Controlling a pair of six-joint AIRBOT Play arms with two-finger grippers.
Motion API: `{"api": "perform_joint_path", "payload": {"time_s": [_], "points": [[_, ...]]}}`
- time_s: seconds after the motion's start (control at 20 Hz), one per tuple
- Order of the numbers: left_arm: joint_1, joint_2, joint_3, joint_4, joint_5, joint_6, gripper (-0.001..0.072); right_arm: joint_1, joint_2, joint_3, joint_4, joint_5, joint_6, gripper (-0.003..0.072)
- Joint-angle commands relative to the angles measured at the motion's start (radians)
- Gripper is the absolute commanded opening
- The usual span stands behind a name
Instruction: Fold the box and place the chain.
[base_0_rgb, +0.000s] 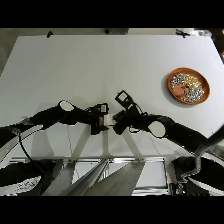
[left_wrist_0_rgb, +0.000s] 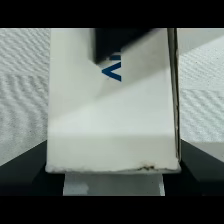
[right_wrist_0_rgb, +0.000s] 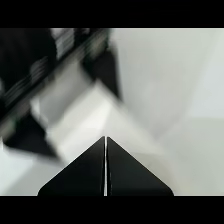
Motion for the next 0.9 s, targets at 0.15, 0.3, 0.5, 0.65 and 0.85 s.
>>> {"api": "perform_joint_path", "payload": {"time_s": [0.15, 0.3, 0.5, 0.65, 0.85], "points": [[0.0, 0.0, 0.0, 0.003, 0.0, 0.004, 0.0208, -0.155, 0.248, 0.007, -0.024, 0.268, 0.014, 0.0015], [0.0, 0.0, 0.0, 0.003, -0.001, 0.004, 0.0208, -0.289, 0.301, 0.007, -0.189, 0.62, 0.16, 0.0015], [0.0, 0.0, 0.0, 0.003, -0.002, 0.004, 0.0208, -0.42, 0.266, 0.006, -0.513, 1.045, 0.354, 0.0015], [0.0, 0.0, 0.0, 0.003, -0.006, 0.003, 0.0208, -0.47, 0.264, 0.006, -0.51, 1.072, 0.354, 0.0015], [0.0, 0.0, 0.0, 0.0, -0.014, 0.004, 0.0208, -0.471, 0.264, 0.006, -0.44, 1.009, 0.4, 0.0015]]}}
